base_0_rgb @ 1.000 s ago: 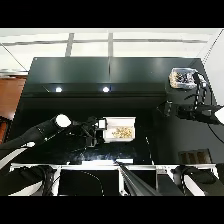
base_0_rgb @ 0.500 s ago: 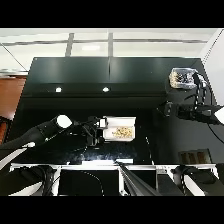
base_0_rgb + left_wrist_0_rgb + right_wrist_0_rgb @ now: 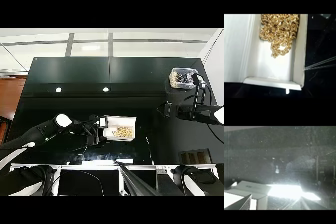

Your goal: Fold the box and place the chain.

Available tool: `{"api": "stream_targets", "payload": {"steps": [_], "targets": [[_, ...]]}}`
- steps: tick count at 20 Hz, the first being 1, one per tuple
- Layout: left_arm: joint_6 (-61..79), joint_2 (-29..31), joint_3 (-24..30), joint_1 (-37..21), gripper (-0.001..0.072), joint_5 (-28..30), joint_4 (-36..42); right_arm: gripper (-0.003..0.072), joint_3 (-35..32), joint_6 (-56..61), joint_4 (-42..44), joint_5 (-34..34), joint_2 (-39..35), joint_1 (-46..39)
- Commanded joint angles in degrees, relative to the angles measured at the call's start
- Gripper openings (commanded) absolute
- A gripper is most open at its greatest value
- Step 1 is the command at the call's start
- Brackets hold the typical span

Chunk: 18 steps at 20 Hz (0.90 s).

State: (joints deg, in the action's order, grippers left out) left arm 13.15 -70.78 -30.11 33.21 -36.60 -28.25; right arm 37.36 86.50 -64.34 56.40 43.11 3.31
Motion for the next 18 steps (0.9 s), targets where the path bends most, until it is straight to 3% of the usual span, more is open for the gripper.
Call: {"api": "stream_targets", "payload": {"steps": [1,2,3,6,11,15,18], "targets": [[0.2,0.0,0.0,0.0,0.0441,-0.1,0.3,0.0715,0.0,-3.0,-0.6,0.2,0.1,0.3],[0.2,0.0,0.0,0.0,0.0371,-0.1,0.2,0.0716,0.0,-3.3,-0.8,0.2,0.2,1.2],[0.2,0.0,0.0,0.0,0.0359,0.0,0.2,0.0716,0.0,-3.2,-0.3,0.2,0.5,2.7],[0.2,0.0,0.0,0.0,0.0356,0.0,0.2,0.0715,1.2,-1.3,3.5,-0.3,2.8,8.2],[0.2,0.0,0.0,0.2,0.0356,0.0,0.0,0.0715,5.8,-4.4,10.1,-7.4,11.2,14.3],[0.1,0.0,0.0,0.3,0.0356,0.1,0.0,0.0714,7.1,-24.4,14.2,-9.0,16.0,18.7],[0.1,0.0,0.0,0.3,0.0356,0.1,0.0,0.0714,7.1,-39.3,13.9,-6.1,16.1,19.2]]}}
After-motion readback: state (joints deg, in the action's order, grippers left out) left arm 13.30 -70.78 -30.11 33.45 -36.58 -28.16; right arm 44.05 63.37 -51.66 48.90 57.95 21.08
